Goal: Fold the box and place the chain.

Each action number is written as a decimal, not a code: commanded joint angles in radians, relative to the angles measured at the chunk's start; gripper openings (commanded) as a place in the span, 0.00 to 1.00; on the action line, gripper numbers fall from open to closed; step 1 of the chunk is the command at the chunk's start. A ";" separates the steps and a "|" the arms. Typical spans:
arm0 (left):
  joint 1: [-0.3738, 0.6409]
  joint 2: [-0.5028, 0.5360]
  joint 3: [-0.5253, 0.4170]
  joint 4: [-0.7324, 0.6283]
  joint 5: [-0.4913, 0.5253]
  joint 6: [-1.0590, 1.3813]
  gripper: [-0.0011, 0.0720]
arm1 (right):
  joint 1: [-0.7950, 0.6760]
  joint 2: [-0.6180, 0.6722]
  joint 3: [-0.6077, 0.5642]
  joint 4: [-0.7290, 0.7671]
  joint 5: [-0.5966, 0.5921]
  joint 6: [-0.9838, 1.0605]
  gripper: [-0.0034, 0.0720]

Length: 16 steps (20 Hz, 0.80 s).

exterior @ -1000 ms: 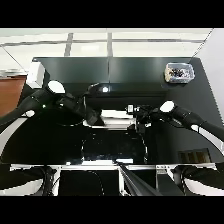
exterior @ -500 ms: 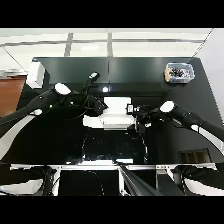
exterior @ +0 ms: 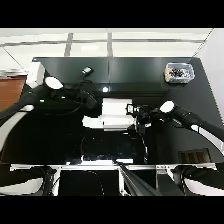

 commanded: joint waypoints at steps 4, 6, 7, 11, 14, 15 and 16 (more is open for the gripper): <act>0.074 0.219 -0.230 -0.069 -0.189 0.307 0.05 | 0.000 -0.001 0.000 0.002 -0.001 0.002 0.49; 0.064 0.190 -0.297 -0.042 -0.231 0.631 0.16 | 0.000 -0.001 0.000 0.002 -0.001 0.001 0.49; 0.055 0.179 -0.322 -0.028 -0.184 0.775 0.73 | 0.000 -0.001 0.000 0.002 -0.001 0.002 0.49; -0.002 0.113 -0.307 -0.008 0.013 0.947 0.98 | 0.000 -0.001 0.000 0.002 -0.001 0.001 0.49; -0.036 0.053 -0.249 -0.024 0.017 0.980 0.98 | 0.000 -0.001 0.000 0.002 -0.001 0.001 0.49; -0.040 0.036 -0.230 -0.051 0.012 0.979 0.97 | 0.000 -0.001 0.000 0.002 -0.001 0.001 0.49; -0.039 0.023 -0.216 -0.099 -0.003 0.979 0.95 | 0.000 -0.001 0.000 0.002 -0.001 0.001 0.49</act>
